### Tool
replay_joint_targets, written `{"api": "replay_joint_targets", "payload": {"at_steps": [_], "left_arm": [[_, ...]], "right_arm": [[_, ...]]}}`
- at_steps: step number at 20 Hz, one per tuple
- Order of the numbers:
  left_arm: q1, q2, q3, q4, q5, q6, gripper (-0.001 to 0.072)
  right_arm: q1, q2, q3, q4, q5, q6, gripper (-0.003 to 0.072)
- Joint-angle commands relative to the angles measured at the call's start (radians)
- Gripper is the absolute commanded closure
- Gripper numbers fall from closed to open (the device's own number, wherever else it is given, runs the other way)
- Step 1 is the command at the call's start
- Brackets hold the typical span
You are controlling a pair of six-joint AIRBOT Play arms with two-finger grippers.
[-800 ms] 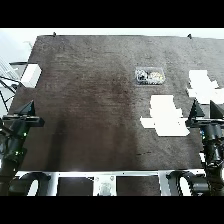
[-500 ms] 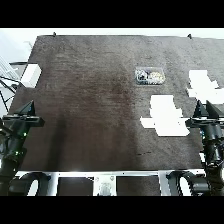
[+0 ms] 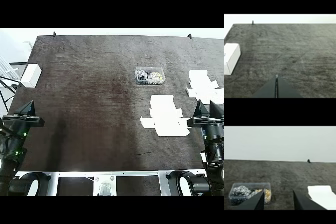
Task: Fold the box and place the chain.
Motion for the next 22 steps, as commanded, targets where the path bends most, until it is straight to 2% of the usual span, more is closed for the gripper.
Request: {"api": "replay_joint_targets", "payload": {"at_steps": [1,3,7,8,10,12,13,14,16,17,18,19,22], "left_arm": [[0.0,0.001,0.001,0.0,0.0,0.0,0.0689],[0.0,0.001,0.001,0.0,0.0,0.0,0.069],[0.0,0.001,0.001,0.0,0.0,0.0,0.069],[0.0,0.001,0.001,0.0,0.0,0.0,0.069],[0.0,0.001,0.001,0.0,-0.001,0.0,0.069],[0.0,0.001,0.001,0.0,0.0,0.0,0.0689],[0.0,0.001,0.001,0.0,-0.001,0.0,0.0689],[0.0,0.001,0.001,0.0,-0.001,0.0,0.0689],[0.0,0.001,0.001,0.0,-0.001,0.0,0.069],[0.0,0.001,0.001,0.0,0.0,0.0,0.0689],[0.0,0.001,0.001,0.0,0.0,0.0,0.0689],[0.0,0.001,0.001,0.0,-0.001,0.0,0.069],[0.0,0.001,0.001,0.0,0.0,0.0,0.0689]], "right_arm": [[-0.001,-0.064,0.058,0.02,-0.138,0.022,0.0253],[-0.003,-0.206,0.138,0.023,-0.137,0.022,0.0254],[-0.003,-0.584,0.328,0.061,-0.123,0.012,0.0254],[-0.011,-0.674,0.376,0.063,-0.08,0.009,0.0254],[-0.072,-0.816,0.453,0.132,0.082,0.028,0.0254],[-0.166,-0.915,0.498,0.111,0.26,0.124,0.0257],[-0.213,-0.945,0.511,0.036,0.343,0.203,0.0268],[-0.277,-0.971,0.526,-0.124,0.439,0.36,0.0273],[-0.428,-1.015,0.584,-0.581,0.686,0.75,0.0273],[-0.502,-1.034,0.624,-0.803,0.805,0.889,0.0246],[-0.565,-1.043,0.661,-0.954,0.89,0.966,0.0221],[-0.631,-1.049,0.702,-1.057,0.953,1.01,0.0184],[-0.782,-1.115,0.852,-1.149,1.173,1.027,0.0189]]}}
